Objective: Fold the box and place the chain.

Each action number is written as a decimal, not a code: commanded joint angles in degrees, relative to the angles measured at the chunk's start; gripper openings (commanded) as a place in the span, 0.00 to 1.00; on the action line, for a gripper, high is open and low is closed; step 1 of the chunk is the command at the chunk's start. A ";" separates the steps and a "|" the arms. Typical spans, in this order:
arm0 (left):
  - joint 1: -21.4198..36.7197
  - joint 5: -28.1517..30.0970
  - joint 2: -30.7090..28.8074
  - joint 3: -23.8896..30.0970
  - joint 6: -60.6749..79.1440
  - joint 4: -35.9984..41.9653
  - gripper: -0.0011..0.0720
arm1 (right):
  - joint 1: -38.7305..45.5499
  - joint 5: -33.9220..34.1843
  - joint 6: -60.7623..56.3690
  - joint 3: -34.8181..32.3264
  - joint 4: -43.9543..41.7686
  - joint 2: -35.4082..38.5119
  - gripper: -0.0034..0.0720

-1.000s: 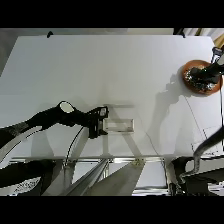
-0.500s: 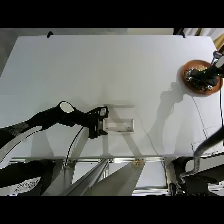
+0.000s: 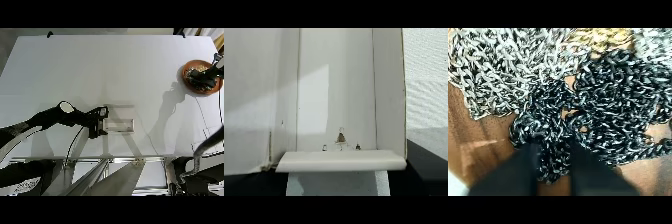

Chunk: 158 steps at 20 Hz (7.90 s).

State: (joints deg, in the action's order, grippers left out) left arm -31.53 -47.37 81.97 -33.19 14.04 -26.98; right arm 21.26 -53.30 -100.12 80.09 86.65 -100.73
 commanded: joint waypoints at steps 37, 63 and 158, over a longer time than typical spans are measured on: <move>0.00 0.02 -0.02 0.02 0.02 -0.02 0.39 | -42.07 -37.55 4.44 -0.24 -8.13 49.40 0.05; 0.00 0.02 -0.02 0.02 0.02 -0.02 0.39 | -71.95 -14.73 -11.08 -17.20 1.46 48.46 0.05; 0.00 0.02 -0.02 0.02 0.02 -0.02 0.39 | -28.15 1.95 -12.26 -30.34 14.10 21.42 0.28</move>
State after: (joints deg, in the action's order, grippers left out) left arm -31.53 -47.35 81.97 -33.19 14.04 -26.98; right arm -6.94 -51.86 -111.48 49.80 100.57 -79.18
